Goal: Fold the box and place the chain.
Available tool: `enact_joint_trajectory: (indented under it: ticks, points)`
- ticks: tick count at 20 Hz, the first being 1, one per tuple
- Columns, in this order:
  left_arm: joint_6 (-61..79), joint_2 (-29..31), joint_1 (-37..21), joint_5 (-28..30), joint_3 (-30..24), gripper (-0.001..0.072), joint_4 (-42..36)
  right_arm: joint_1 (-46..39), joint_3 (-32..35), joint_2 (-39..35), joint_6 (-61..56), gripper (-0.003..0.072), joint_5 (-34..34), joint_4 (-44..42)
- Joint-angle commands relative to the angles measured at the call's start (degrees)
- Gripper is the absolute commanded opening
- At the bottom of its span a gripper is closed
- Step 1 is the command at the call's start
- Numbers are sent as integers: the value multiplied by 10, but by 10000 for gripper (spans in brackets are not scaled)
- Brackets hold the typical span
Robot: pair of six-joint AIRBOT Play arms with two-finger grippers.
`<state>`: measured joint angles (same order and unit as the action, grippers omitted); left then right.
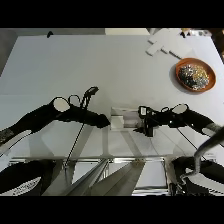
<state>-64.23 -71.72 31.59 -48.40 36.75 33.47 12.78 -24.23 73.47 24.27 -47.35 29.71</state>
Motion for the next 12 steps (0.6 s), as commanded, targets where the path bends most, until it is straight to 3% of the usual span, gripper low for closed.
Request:
enact_joint_trajectory:
  ticks: [1,5,12]
  points:
    - [-2,2,-1,3,1,337,7,0,0,0,0,237,0,0]
    - [-65,2,-8,-7,1,335,70,0,0,0,0,237,0,0]
    - [-74,17,-10,-9,1,330,75,0,0,0,0,237,0,0]
